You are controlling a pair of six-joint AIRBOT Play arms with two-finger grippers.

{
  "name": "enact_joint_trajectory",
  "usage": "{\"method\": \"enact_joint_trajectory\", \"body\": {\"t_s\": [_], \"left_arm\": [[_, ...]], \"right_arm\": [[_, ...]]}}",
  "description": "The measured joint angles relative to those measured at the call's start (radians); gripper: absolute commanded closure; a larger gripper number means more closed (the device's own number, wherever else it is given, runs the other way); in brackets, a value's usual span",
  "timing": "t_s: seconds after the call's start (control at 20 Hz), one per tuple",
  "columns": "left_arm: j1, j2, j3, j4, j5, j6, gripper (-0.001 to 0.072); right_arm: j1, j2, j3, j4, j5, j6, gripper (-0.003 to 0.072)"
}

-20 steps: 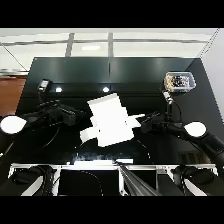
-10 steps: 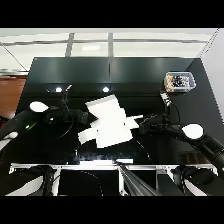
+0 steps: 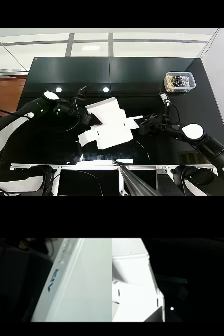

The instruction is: Fold the box and place the chain.

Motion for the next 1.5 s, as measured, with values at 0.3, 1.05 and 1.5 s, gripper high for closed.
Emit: {"method": "enact_joint_trajectory", "body": {"t_s": [0.3,1.05,1.5], "left_arm": [[0.004,-0.016,0.017,0.047,-0.035,0.056,0.0684],[-0.175,0.263,-0.055,0.168,0.164,0.313,0.0687],[-0.307,0.206,-0.111,0.197,0.442,0.515,0.0683]], "right_arm": [[0.000,0.000,0.000,0.000,0.005,0.000,0.0674],[-0.150,0.005,0.237,-0.524,0.277,-0.074,0.0159],[-0.161,0.005,0.259,-0.615,0.325,-0.172,0.0159]]}}
